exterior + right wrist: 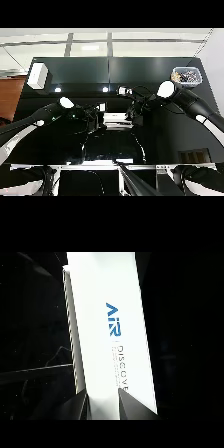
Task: Fold the box and place the chain.
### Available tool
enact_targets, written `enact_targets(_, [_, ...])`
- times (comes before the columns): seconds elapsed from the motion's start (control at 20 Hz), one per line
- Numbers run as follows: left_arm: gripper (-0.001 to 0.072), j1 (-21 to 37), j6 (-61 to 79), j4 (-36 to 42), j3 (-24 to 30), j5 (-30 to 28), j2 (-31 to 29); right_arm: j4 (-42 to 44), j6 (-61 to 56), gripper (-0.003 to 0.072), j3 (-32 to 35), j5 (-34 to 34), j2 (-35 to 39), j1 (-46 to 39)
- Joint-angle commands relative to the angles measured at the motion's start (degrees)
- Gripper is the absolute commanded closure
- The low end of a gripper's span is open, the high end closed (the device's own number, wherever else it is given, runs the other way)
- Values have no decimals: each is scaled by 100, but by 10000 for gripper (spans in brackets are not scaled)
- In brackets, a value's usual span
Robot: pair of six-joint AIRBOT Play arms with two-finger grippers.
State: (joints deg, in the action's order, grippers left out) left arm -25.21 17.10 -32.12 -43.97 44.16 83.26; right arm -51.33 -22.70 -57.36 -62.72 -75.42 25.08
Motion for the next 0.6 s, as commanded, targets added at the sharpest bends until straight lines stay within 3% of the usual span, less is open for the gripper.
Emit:
enact_targets(0.0, [323, -4, 0, 2, -4, -4, 4, 0, 0, 480, 2, 2, -4, 4])
enact_targets(0.05, [324, -4, 2, 2, -4, -4, 4, 2, -2, 406, 2, 7, -4, 4])
enact_targets(0.1, [323, -4, 0, 2, -4, -4, 4, 2, 0, 382, 2, 11, -2, 4])
enact_targets(0.4, [323, -4, 0, 2, -4, -4, 4, -70, -2, 392, 2, 39, -2, 4])
enact_targets(0.5, [323, -4, 0, 2, -4, -4, 4, -140, -2, 462, 2, 35, -2, 4])
enact_targets(0.55, [323, -4, 0, 2, -4, -4, 4, -142, -2, 462, 2, 37, -2, 4])
